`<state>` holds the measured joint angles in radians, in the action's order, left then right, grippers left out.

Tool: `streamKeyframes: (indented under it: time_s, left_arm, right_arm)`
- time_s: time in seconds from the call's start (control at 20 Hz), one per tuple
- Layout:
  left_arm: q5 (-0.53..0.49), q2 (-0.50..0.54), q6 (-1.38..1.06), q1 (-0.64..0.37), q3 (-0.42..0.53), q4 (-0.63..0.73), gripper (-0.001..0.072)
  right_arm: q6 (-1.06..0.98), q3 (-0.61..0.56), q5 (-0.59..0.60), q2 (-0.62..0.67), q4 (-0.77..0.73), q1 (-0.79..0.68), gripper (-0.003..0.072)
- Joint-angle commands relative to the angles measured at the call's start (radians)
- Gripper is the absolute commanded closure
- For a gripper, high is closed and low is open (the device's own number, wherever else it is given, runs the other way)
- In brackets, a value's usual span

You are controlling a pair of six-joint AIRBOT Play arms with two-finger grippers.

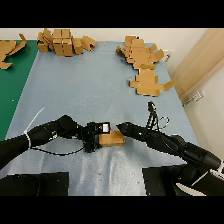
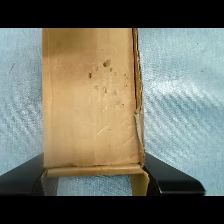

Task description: Fold the box.

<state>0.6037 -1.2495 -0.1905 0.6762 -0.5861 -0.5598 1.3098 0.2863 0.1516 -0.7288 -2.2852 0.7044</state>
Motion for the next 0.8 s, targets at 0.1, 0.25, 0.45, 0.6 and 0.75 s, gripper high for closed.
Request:
streamKeyframes:
  time_s: [0.1,0.25,0.45,0.6,0.75]
  left_arm:
    - [-0.011,0.005,0.079,-0.004,-0.003,0.003,0.0243]
    - [-0.048,0.016,0.143,-0.005,-0.013,-0.001,0.0243]
    - [-0.173,0.043,0.274,-0.016,-0.021,-0.006,0.0242]
    - [-0.248,0.061,0.399,-0.116,-0.023,-0.072,0.0242]
    - [-0.254,0.061,0.507,-0.314,-0.052,-0.153,0.0242]
  right_arm:
    - [-0.006,0.001,-0.027,0.001,0.0,-0.014,0.0683]
    - [-0.021,0.001,-0.103,0.001,0.0,-0.014,0.0683]
    - [-0.021,0.001,-0.126,0.001,0.0,-0.045,0.0683]
    - [-0.02,0.001,-0.126,0.019,0.0,-0.101,0.0683]
    - [-0.019,0.001,-0.119,0.059,0.0,-0.16,0.0683]
